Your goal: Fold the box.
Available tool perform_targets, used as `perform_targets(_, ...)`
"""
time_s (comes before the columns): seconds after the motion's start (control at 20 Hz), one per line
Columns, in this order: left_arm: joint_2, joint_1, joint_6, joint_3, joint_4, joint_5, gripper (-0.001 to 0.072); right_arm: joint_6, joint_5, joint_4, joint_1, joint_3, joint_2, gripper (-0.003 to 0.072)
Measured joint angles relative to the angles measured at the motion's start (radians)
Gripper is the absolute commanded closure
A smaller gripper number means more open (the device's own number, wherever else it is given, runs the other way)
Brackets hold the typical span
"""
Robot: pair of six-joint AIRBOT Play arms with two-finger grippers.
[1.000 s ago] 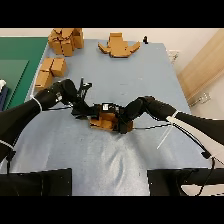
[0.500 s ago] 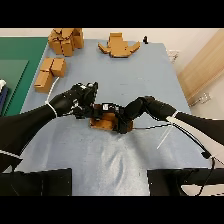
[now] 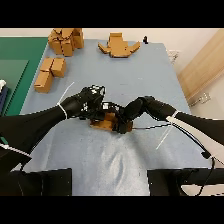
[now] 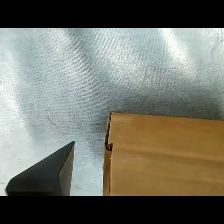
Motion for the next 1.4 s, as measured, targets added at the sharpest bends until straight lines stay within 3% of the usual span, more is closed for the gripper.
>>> perform_targets(0.05, -0.003, -0.004, -0.005, 0.002, 0.008, -0.002, 0.0398, 0.000, 0.000, 0.000, 0.000, 0.000, 0.000, 0.0179)
perform_targets(0.2, -0.016, -0.008, -0.013, 0.006, 0.012, -0.001, 0.0406, 0.001, -0.001, 0.000, 0.000, 0.000, 0.000, 0.0178)
perform_targets(0.35, -0.031, -0.010, -0.015, 0.007, -0.005, 0.013, 0.0472, 0.002, -0.002, 0.000, 0.000, 0.000, 0.000, 0.0179)
perform_targets(0.4, -0.034, -0.010, -0.016, 0.008, -0.009, 0.017, 0.0511, 0.002, -0.002, 0.000, 0.000, 0.000, 0.000, 0.0178)
perform_targets(0.45, -0.037, -0.010, -0.017, 0.008, -0.013, 0.024, 0.0670, 0.002, -0.003, 0.000, 0.000, 0.000, 0.000, 0.0179)
perform_targets(1.4, -0.088, -0.037, -0.005, 0.013, -0.007, 0.031, 0.0672, -0.002, -0.016, 0.000, -0.001, -0.002, 0.000, 0.0178)
